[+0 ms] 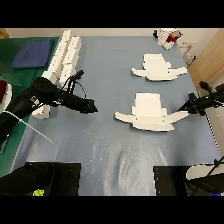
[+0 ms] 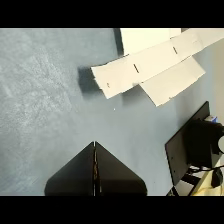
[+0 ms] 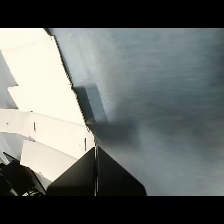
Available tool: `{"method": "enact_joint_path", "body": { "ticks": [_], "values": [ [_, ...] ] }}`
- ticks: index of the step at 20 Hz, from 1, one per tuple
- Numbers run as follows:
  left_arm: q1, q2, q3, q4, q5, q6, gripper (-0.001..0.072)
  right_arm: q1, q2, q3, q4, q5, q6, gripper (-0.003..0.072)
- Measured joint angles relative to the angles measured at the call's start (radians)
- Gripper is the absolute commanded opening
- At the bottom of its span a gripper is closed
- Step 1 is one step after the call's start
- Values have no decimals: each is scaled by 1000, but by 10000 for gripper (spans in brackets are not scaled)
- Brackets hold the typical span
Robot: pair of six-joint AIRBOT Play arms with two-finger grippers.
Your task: Fold the box.
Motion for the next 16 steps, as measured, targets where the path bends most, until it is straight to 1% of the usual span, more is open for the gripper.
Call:
{"method": "enact_joint_path", "body": {
  "ticks": [3, 7, 8, 9, 10, 12, 14, 16],
  "values": [
    [37, 10, -8, 4, -85, 16, 10, 134, 140, -143, 4, 84, 48, 1],
    [97, 79, -65, 6, -163, 26, 11, 297, 348, -361, 4, 224, 111, 5],
    [107, 98, -82, 7, -174, 27, 12, 333, 394, -408, 4, 266, 126, 60],
    [115, 115, -95, 9, -181, 27, 12, 359, 428, -443, 3, 300, 141, 260],
    [119, 126, -105, 8, -187, 28, 12, 378, 455, -470, -2, 325, 157, 357],
    [126, 139, -117, 8, -195, 27, 11, 401, 487, -499, -29, 355, 213, 357],
    [130, 147, -123, 8, -202, 27, 12, 413, 503, -514, -84, 352, 272, 356],
    [130, 151, -126, 9, -206, 26, 12, 420, 512, -523, -138, 326, 320, 356]
  ]
}}
